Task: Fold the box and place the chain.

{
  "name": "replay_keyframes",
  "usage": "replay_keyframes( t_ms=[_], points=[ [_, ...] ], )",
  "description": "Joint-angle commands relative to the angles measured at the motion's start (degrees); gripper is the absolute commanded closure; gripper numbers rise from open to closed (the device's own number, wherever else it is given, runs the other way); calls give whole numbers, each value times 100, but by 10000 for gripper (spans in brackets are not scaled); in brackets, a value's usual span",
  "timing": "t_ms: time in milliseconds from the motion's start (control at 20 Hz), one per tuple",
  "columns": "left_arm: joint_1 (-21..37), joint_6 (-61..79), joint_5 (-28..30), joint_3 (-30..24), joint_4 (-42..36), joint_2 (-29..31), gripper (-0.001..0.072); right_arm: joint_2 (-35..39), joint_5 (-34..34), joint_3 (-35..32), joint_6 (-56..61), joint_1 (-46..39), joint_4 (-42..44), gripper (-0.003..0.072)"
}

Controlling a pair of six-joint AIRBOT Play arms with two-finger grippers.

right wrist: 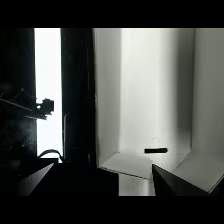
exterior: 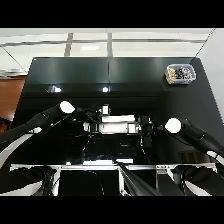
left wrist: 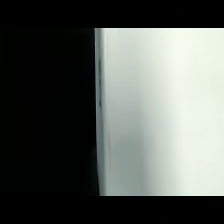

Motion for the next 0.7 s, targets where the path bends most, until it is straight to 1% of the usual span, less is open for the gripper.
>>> replay_keyframes(
  t_ms=[0, 400, 550, 650],
  points=[
    [-2, -4, 20, 0, -9, -4, 683, -42, -745, 4, -109, 85, 201, -30],
    [-2, -4, 17, 0, -9, -4, 683, 13, -595, 269, -66, 48, 210, -29],
    [-2, -4, 17, 0, -9, -4, 682, 20, -317, 400, 31, -149, 409, -29],
    [-2, -4, 20, 0, -7, -4, 683, 39, -284, 409, 92, -350, 420, -29]
  ],
)
